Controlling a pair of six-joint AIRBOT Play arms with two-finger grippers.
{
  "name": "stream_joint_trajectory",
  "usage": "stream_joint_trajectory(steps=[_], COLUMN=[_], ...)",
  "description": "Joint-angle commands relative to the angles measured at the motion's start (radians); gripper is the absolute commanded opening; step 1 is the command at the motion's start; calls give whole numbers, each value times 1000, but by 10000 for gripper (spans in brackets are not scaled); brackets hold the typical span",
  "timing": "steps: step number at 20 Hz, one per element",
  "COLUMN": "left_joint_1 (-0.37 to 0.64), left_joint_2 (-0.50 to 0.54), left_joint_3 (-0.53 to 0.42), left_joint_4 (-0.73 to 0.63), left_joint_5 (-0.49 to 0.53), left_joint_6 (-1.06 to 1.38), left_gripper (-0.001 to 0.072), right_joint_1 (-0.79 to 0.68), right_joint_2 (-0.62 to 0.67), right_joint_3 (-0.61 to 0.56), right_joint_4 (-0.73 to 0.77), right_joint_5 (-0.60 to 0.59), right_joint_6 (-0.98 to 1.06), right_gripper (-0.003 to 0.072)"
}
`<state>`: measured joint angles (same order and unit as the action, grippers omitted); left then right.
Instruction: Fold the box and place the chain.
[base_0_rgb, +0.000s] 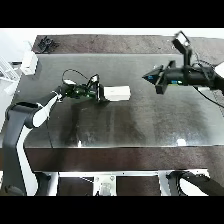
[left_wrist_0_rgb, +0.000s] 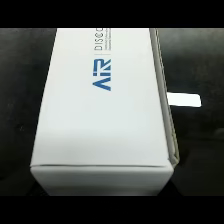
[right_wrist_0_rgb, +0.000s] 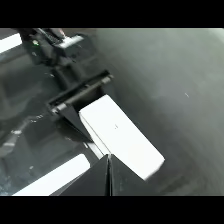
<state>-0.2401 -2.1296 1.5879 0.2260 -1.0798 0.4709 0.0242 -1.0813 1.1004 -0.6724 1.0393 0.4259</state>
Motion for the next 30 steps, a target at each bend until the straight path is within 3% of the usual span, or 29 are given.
stream_joint_trajectory(steps=[1, 2, 6, 11, 16, 20, 25, 30], left_joint_1=[-1, 2, 16, 82, 183, 303, 406, 447], left_joint_2=[1, 8, 85, 296, 492, 508, 504, 419], left_joint_3=[1, 1, 2, 0, 0, -13, -234, -277], left_joint_4=[-33, -44, -84, -59, 267, 446, 451, 454], left_joint_5=[-1, -8, 55, 220, 445, 493, 777, 824], left_joint_6=[-1, -5, -198, -408, -703, -958, -1061, -1158], left_gripper=[288, 23, 21, 19, 20, 20, 21, 21], right_joint_1=[-38, -40, -55, -58, -58, -58, -58, -57], right_joint_2=[103, 117, 134, 133, 133, 133, 131, 121], right_joint_3=[-143, -169, -197, -197, -197, -198, -214, -249], right_joint_4=[3, 2, 3, 10, 10, 10, 27, 66], right_joint_5=[-51, -53, -63, -145, -157, -157, -157, -158], right_joint_6=[20, 20, 21, 31, 69, 72, 72, 72], right_gripper=[8, 9, 9, 9, 9, 9, 9, 9])
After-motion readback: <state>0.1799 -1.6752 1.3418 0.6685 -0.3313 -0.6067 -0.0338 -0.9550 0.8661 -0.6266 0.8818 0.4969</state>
